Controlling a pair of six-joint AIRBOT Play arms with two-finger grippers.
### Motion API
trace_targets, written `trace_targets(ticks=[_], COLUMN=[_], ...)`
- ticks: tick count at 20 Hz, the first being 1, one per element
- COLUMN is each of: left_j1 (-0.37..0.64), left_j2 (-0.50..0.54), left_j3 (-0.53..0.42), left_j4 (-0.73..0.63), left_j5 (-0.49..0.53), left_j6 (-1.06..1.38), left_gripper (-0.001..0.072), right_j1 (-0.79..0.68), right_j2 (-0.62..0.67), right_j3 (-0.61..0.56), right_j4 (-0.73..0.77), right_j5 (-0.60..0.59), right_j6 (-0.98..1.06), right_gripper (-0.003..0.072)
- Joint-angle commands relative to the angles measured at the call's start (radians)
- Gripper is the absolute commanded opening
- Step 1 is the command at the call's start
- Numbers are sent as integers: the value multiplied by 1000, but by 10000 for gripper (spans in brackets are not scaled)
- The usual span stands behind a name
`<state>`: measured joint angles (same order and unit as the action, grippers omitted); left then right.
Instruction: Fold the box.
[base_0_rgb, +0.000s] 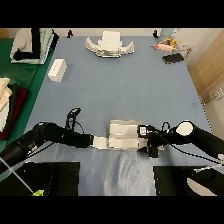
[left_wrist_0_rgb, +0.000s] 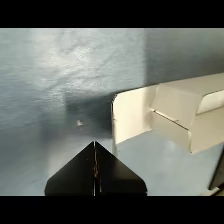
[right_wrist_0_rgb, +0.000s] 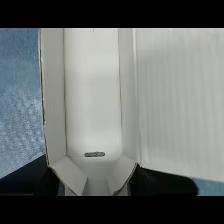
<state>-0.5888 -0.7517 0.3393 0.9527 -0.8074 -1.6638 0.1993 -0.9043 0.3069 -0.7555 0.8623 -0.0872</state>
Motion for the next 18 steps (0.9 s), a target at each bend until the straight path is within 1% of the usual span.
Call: trace_targets(ticks=[1, 3, 8, 9, 10, 11, 15, 18], left_j1=[2, 2, 2, 2, 2, 2, 2, 2], left_j2=[-88, -77, -38, -38, -38, -39, -40, -45], left_j3=[-3, 1, 34, 37, 37, 37, 37, 35], left_j4=[-252, -330, -380, -386, -389, -392, -396, -398], left_j5=[69, 85, 82, 82, 83, 83, 86, 113], left_j6=[192, 244, 266, 270, 269, 269, 269, 260], left_gripper=[12, 12, 16, 66, 372, 545, 541, 541], right_j1=[0, 0, 0, 0, 0, 0, 0, 0], right_j2=[1, 1, 1, 1, 1, 1, 1, 1], right_j3=[0, 0, 0, 0, 0, 0, 0, 0], right_j4=[0, 0, 0, 0, 0, 0, 0, 0], right_j5=[0, 0, 0, 0, 0, 0, 0, 0], right_j6=[0, 0, 0, 0, 0, 0, 0, 0], right_gripper=[530, 530, 530, 530, 530, 531, 530, 530])
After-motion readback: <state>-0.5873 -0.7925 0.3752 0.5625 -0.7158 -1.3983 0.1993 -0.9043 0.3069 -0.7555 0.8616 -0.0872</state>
